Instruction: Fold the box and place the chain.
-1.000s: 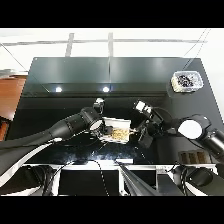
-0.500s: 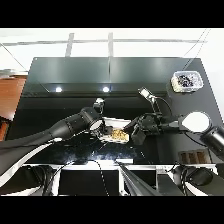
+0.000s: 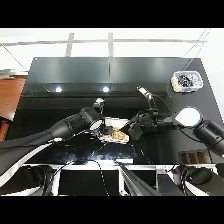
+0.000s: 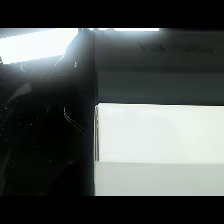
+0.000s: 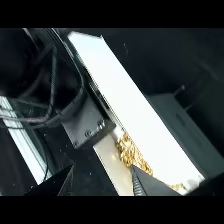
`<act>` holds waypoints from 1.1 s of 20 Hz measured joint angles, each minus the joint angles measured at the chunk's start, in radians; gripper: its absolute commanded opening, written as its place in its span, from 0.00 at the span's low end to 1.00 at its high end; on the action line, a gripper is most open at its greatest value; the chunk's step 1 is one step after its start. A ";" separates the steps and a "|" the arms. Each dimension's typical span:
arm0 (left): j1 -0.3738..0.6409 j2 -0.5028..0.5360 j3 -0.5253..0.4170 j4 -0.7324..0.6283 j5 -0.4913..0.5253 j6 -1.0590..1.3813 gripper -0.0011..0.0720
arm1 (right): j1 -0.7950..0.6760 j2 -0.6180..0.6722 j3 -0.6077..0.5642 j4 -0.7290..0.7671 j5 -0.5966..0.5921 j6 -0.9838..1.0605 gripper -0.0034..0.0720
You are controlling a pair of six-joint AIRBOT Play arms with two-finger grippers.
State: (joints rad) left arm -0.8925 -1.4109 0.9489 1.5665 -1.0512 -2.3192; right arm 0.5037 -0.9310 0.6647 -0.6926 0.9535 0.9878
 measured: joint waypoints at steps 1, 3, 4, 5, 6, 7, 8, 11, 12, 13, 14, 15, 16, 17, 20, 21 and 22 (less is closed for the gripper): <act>0.000 0.000 0.000 0.000 0.000 0.000 0.06 | -0.021 0.000 0.001 0.000 0.029 0.001 0.64; 0.000 0.000 0.000 0.000 0.000 0.000 0.06 | -0.089 0.003 0.002 -0.002 0.109 0.002 0.64; 0.000 0.000 0.000 0.000 0.000 0.000 0.06 | -0.129 0.007 0.002 -0.006 0.148 0.003 0.86; 0.000 0.000 0.000 0.000 0.000 0.000 0.06 | -0.175 0.010 0.002 -0.009 0.193 0.003 0.99; 0.001 0.000 0.000 0.000 0.001 0.000 0.06 | -0.226 0.012 0.002 -0.014 0.234 0.003 0.99; 0.003 0.000 0.000 0.000 0.002 0.000 0.06 | -0.279 0.014 0.002 -0.016 0.275 0.005 0.99; 0.006 0.000 0.000 0.000 0.005 -0.002 0.06 | -0.325 0.015 0.002 -0.018 0.305 0.008 0.99; 0.029 0.000 0.000 0.000 0.023 -0.022 0.06 | -0.437 0.017 0.002 -0.021 0.360 0.011 0.99; 0.039 0.000 0.000 -0.002 0.032 -0.030 0.06 | -0.457 0.018 0.002 -0.022 0.364 0.011 0.99; 0.050 0.000 0.000 -0.005 0.049 -0.041 0.06 | -0.473 0.018 0.002 -0.021 0.364 0.011 0.99; 0.060 0.000 0.000 -0.015 0.061 -0.047 0.06 | -0.484 0.018 0.002 -0.021 0.364 0.011 0.99; 0.067 0.000 0.000 -0.024 0.071 -0.051 0.06 | -0.492 0.018 0.002 -0.021 0.358 0.011 0.99; 0.072 0.000 0.000 -0.034 0.080 -0.051 0.06 | -0.498 0.018 0.002 -0.021 0.353 0.011 0.99; 0.076 0.000 0.000 -0.039 0.085 -0.049 0.06 | -0.501 0.018 0.002 -0.020 0.348 0.012 0.99; 0.084 -0.001 0.001 -0.047 0.104 -0.038 0.05 | -0.507 0.018 0.002 -0.019 0.327 0.019 0.99; 0.085 -0.001 0.001 -0.044 0.111 -0.028 0.05 | -0.507 0.018 0.002 -0.018 0.322 0.019 0.99; 0.087 -0.001 0.001 -0.041 0.116 -0.021 0.05 | -0.503 0.018 0.002 -0.018 0.315 0.020 0.99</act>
